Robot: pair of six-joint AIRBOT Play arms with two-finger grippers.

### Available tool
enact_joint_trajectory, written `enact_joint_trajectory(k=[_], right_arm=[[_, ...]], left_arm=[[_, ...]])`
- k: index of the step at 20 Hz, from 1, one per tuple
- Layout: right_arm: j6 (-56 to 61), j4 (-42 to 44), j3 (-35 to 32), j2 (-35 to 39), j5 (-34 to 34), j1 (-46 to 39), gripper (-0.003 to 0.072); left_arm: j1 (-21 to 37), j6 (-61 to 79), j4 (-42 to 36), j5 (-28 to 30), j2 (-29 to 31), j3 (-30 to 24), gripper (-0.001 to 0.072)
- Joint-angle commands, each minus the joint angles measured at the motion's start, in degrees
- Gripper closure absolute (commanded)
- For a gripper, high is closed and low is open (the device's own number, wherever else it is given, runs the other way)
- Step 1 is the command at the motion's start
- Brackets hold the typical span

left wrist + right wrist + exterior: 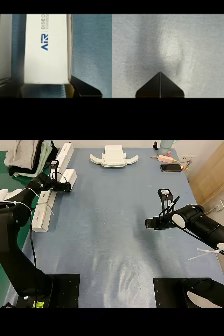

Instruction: Fold the box.

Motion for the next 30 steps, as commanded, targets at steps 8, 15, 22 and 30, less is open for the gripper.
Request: enact_joint_trajectory(k=[8,15,22,30], right_arm=[[0.00,0.02,0.04,-0.04,-0.09,-0.02,0.0678],[0.00,0.02,0.04,-0.04,-0.07,-0.02,0.0678],[0.00,0.07,0.04,-0.04,-0.04,-0.02,0.0678],[-0.04,0.02,0.04,-0.02,-0.07,-0.02,0.0678]], left_arm=[[0.07,0.37,-0.09,1.99,-1.95,0.90,0.0244],[0.07,0.35,-0.15,1.99,-1.95,0.90,0.0044],[0.46,0.15,0.09,-0.39,-1.33,1.03,0.0021],[2.60,-0.04,1.36,-18.75,-0.22,9.38,0.0021]])
